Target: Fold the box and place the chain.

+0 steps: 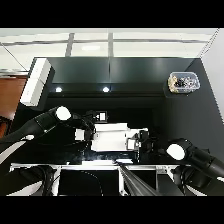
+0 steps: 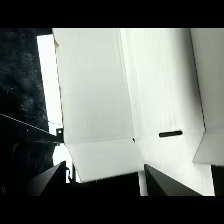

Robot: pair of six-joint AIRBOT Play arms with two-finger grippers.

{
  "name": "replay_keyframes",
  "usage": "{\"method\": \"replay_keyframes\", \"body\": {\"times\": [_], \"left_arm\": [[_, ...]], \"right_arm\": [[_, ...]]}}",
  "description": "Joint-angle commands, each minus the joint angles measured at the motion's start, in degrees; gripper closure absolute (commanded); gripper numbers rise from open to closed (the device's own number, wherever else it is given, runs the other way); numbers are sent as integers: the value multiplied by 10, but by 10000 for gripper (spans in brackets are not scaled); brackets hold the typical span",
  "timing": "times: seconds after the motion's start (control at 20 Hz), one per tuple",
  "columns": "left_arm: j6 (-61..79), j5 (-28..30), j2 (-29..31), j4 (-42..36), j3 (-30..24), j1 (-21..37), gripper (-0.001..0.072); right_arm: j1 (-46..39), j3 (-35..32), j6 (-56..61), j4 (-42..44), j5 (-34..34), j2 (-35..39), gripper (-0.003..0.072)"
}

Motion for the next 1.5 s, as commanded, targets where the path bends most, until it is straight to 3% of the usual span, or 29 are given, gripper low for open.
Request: {"method": "replay_keyframes", "body": {"times": [0.0,0.25,0.65,0.8,1.45], "left_arm": [[0,0,0,0,0,0,683],[0,0,0,0,0,0,684],[-1,-2,0,0,0,0,684],[-1,-2,0,0,0,0,683],[0,-2,0,0,0,0,684]], "right_arm": [[11,17,-32,22,-14,-27,82],[13,56,-54,25,-16,-95,81],[-43,108,-59,18,39,-97,82],[-48,127,-108,16,39,-96,82],[-97,139,-108,22,32,-96,81]]}}
